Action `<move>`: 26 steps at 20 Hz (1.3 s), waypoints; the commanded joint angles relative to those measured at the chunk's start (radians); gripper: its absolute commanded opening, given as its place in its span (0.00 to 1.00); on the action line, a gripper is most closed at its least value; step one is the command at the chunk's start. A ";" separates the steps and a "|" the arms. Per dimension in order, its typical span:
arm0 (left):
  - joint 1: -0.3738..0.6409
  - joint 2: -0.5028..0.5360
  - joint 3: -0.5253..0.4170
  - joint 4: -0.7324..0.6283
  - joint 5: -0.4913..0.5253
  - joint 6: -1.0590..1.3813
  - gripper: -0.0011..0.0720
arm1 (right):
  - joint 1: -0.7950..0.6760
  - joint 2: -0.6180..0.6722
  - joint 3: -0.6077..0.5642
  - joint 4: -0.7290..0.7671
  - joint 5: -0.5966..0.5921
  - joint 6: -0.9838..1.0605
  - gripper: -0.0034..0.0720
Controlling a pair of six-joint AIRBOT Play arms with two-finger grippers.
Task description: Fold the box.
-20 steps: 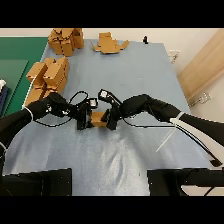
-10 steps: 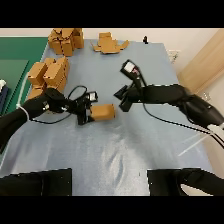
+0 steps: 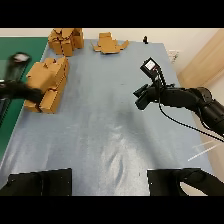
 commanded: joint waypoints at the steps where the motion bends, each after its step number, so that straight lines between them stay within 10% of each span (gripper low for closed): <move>1: 0.275 0.049 -0.015 -0.050 -0.115 -0.005 0.03 | -0.009 0.005 -0.013 -0.016 0.000 0.016 0.05; 12: 0.304 -0.206 -0.036 -0.243 -0.100 0.197 0.03 | -0.009 0.005 -0.013 -0.015 -0.001 0.016 0.05; 26: 0.202 -0.235 -0.036 -0.254 0.005 0.219 0.04 | -0.009 -0.013 -0.014 0.006 -0.002 0.020 0.05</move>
